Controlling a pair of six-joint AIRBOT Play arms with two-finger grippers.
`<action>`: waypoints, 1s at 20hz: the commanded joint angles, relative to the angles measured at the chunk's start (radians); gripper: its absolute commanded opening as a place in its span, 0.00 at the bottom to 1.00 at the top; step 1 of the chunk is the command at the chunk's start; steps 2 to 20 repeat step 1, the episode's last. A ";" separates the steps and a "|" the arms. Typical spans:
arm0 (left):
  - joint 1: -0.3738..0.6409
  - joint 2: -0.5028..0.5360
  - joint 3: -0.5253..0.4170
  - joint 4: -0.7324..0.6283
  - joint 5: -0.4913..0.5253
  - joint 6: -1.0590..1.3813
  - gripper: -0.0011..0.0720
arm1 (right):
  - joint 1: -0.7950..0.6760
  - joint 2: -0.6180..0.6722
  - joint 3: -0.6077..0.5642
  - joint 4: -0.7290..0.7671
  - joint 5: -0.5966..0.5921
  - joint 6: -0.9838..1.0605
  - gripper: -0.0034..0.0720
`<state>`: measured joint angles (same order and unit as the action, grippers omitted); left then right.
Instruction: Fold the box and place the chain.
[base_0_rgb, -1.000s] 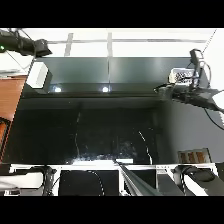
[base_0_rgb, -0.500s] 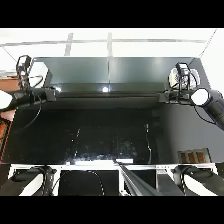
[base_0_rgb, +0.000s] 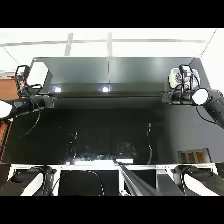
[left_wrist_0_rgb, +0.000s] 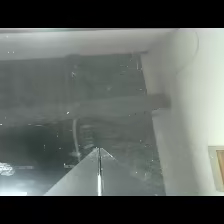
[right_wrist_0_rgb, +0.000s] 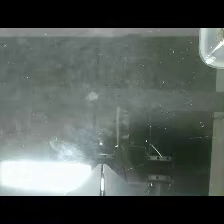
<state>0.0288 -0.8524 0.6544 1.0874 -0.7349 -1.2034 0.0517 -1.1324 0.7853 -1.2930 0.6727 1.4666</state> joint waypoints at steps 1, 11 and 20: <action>0.001 0.002 -0.003 0.001 0.001 0.000 0.05 | -0.001 0.000 -0.001 -0.005 0.000 0.003 0.06; 0.001 0.002 -0.003 0.001 0.001 0.000 0.05 | -0.001 0.000 -0.001 -0.005 0.000 0.003 0.06; 0.001 0.002 -0.003 0.001 0.001 0.000 0.05 | -0.001 0.000 -0.001 -0.005 0.000 0.003 0.06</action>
